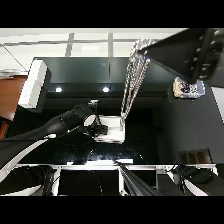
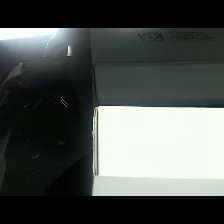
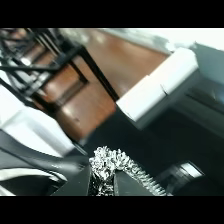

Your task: Fold the box and place the chain.

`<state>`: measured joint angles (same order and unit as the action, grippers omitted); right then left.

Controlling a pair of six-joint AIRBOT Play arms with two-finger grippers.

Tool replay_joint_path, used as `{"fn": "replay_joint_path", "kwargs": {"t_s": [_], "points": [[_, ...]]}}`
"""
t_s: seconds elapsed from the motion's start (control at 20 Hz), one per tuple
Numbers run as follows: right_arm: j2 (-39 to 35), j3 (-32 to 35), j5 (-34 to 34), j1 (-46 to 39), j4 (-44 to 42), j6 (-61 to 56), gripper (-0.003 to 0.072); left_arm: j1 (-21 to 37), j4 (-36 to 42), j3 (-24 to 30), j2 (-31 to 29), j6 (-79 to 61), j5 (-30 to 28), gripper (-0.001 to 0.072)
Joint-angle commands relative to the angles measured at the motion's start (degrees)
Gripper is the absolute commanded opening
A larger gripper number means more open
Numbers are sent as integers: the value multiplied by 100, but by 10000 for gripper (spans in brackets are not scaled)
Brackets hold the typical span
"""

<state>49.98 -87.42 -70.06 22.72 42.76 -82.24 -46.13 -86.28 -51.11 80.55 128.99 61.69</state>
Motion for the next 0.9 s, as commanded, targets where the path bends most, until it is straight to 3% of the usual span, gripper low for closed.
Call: {"fn": "replay_joint_path", "kwargs": {"t_s": [0.0,0.55,0.85], "points": [[55,9,-254,17,883,-321,23,7,0,-2,0,0,7,32],[55,7,-846,20,955,-435,24,7,-9,-2,0,0,-7,32],[55,7,-905,20,354,-323,23,7,-9,-2,0,0,-11,32]]}}
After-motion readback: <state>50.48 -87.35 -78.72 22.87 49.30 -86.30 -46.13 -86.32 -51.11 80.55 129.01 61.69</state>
